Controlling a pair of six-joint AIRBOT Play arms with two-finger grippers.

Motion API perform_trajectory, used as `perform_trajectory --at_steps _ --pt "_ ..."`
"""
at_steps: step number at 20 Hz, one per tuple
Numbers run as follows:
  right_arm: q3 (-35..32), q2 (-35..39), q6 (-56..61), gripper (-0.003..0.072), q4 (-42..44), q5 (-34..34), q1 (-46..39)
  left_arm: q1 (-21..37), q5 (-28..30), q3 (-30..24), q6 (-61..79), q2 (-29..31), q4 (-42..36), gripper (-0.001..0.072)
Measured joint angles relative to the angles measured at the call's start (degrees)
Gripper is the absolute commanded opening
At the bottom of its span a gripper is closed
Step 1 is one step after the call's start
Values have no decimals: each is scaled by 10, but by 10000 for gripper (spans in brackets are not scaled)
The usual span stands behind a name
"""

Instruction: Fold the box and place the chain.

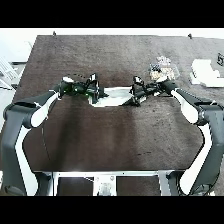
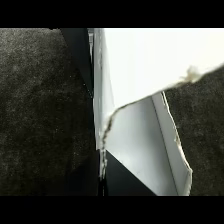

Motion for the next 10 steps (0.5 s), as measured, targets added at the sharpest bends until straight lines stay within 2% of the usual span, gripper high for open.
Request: perform_trajectory --at_steps 2,9,10 --pt "0 0 -1 425 -1 0 0 0 0 0 0 0 0 22" --pt "-1 -2 -9 461 -2 -2 2 0 0 0 0 0 0 22" --pt "-1 -3 -9 489 -3 -3 3 0 0 0 0 0 0 22"
